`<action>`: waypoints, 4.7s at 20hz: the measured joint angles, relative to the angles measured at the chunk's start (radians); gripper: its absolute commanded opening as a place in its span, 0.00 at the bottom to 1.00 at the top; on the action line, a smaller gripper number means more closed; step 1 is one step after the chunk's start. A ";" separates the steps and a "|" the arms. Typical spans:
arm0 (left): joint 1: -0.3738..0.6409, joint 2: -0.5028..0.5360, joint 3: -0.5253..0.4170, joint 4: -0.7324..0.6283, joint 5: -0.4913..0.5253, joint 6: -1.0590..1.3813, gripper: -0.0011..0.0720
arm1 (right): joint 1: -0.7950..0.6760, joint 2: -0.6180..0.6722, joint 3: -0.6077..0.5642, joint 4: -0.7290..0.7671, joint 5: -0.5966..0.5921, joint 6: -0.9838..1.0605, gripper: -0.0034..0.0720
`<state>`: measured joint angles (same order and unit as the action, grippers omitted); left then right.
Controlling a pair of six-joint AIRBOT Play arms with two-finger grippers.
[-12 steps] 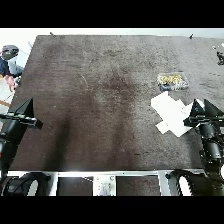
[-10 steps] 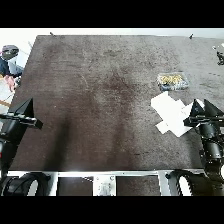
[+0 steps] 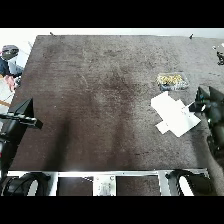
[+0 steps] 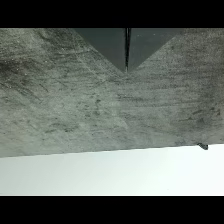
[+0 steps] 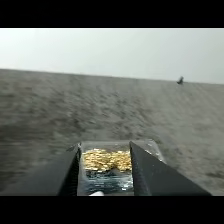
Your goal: Fold the box and place the chain.
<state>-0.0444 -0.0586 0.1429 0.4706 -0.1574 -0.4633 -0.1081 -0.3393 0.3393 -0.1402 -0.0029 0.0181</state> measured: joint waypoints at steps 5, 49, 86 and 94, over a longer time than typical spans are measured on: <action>0.000 0.000 0.000 0.000 0.000 0.000 0.03 | -0.227 -0.439 0.290 -0.063 0.260 0.070 0.53; 0.000 0.000 0.000 0.000 0.000 0.000 0.03 | -0.600 -1.737 1.490 -0.773 1.807 0.454 0.06; -0.001 -0.129 0.092 -0.026 -0.114 0.018 0.92 | 0.249 -1.292 0.614 0.044 0.683 0.420 0.06; -0.001 -0.719 0.466 -0.032 -0.325 0.023 0.92 | 0.265 -1.292 0.612 0.051 0.675 0.375 0.06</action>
<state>-0.0452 -0.7780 0.6086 0.4381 -0.4820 -0.4400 0.1570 -1.6318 0.9516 -0.0887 0.6720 0.3931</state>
